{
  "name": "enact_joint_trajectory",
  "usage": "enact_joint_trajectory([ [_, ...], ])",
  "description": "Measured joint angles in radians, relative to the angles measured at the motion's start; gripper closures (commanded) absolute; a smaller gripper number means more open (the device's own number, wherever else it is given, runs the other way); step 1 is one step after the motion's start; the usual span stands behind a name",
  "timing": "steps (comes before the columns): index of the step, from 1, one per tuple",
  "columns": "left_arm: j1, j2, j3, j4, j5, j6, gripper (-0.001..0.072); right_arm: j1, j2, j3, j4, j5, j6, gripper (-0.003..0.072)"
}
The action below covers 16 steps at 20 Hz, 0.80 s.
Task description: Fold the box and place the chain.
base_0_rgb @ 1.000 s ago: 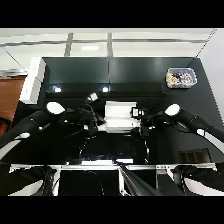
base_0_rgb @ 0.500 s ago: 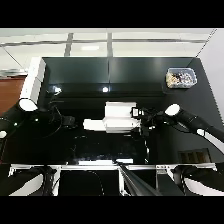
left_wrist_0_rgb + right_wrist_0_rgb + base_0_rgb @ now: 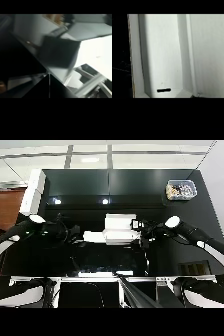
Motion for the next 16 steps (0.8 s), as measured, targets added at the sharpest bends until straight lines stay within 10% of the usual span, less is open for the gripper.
enact_joint_trajectory([
  [6, -0.077, -0.04, 0.048, -0.241, -0.023, 0.163, 0.0679, 0.0, 0.0, 0.0, 0.0, 0.0, 0.0, 0.0214],
  [7, -0.084, -0.042, 0.068, -0.264, -0.028, 0.18, 0.0584, 0.0, 0.0, 0.0, 0.0, 0.0, 0.0, 0.0214],
  [9, -0.098, -0.044, 0.106, -0.271, -0.045, 0.203, 0.0113, 0.0, 0.0, 0.0, 0.0, 0.0, 0.0, 0.0214],
  [16, -0.195, -0.046, 0.209, -0.207, -0.08, 0.222, 0.0111, 0.0, 0.0, 0.0, 0.0, 0.0, 0.0, 0.0214],
])
